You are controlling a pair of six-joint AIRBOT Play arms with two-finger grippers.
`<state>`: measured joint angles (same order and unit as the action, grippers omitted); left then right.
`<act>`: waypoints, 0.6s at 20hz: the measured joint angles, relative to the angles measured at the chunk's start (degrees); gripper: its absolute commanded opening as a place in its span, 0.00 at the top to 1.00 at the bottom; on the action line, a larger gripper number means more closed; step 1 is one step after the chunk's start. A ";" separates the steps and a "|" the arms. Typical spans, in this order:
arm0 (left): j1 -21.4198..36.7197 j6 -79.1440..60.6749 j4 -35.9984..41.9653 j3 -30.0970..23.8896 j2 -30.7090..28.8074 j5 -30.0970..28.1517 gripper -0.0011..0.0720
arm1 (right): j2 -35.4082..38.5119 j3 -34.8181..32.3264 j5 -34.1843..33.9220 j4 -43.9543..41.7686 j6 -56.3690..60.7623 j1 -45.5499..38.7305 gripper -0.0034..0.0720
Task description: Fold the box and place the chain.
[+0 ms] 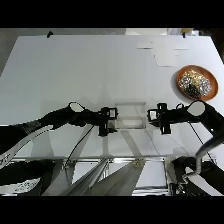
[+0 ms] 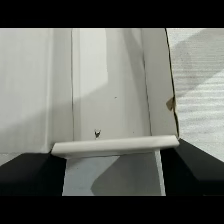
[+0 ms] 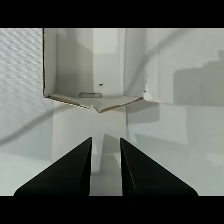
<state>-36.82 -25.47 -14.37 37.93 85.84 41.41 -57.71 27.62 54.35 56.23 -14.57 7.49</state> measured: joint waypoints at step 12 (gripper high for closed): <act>0.00 0.00 -0.02 0.02 0.00 -0.02 0.70 | -3.17 -0.59 0.07 -8.24 -6.29 3.45 0.82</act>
